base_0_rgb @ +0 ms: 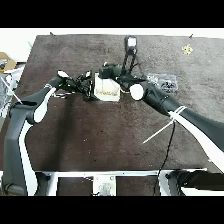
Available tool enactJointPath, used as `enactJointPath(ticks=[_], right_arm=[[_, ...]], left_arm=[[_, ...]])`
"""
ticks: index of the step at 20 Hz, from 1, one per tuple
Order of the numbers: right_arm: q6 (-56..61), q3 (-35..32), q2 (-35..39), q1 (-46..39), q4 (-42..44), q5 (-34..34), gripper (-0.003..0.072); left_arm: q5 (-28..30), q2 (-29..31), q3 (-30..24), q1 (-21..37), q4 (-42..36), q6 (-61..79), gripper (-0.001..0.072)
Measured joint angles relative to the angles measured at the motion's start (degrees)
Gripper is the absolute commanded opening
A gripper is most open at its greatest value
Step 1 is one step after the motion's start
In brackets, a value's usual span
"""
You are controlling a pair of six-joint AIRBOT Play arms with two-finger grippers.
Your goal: Fold the box and place the chain.
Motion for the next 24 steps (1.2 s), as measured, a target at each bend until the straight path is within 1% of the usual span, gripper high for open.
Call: enactJointPath(ticks=[1,5,6,8,11,15,20,21,24], right_arm=[[0.3,-0.8,-0.6,-0.1,0.1,1.1,0.0313],[0.9,-2.5,-0.7,-4.5,-1.9,8.1,0.032],[0.9,-2.7,-0.5,-6.4,-2.4,10.0,0.0338],[1.1,-3.3,-0.3,-11.3,-3.1,14.3,0.0337],[2.3,-6.0,-0.2,-18.9,-3.8,17.2,0.0337],[4.9,-9.6,-2.2,-26.6,-2.6,16.3,0.0338],[5.9,-9.4,-6.5,-29.1,2.2,10.8,0.0335],[6.1,-8.8,-7.5,-28.9,2.9,10.0,0.0321],[6.1,-6.6,-10.1,-27.8,4.2,8.0,0.0016]], left_arm=[[0.0,0.0,0.0,0.0,0.0,0.0,0.0416],[0.0,0.0,0.0,0.0,0.0,0.0,0.0415],[0.0,0.0,0.0,0.0,0.0,0.0,0.0416],[0.0,0.0,0.0,0.0,0.0,0.0,0.0415],[0.0,0.0,0.0,0.0,0.0,0.0,0.0415],[0.0,0.0,0.0,0.0,0.0,0.0,0.0415],[0.0,0.0,0.0,0.0,0.0,0.0,0.0415],[0.0,0.0,0.0,0.0,0.0,0.0,0.0416],[0.0,0.0,0.0,0.0,0.0,0.0,0.0416]])
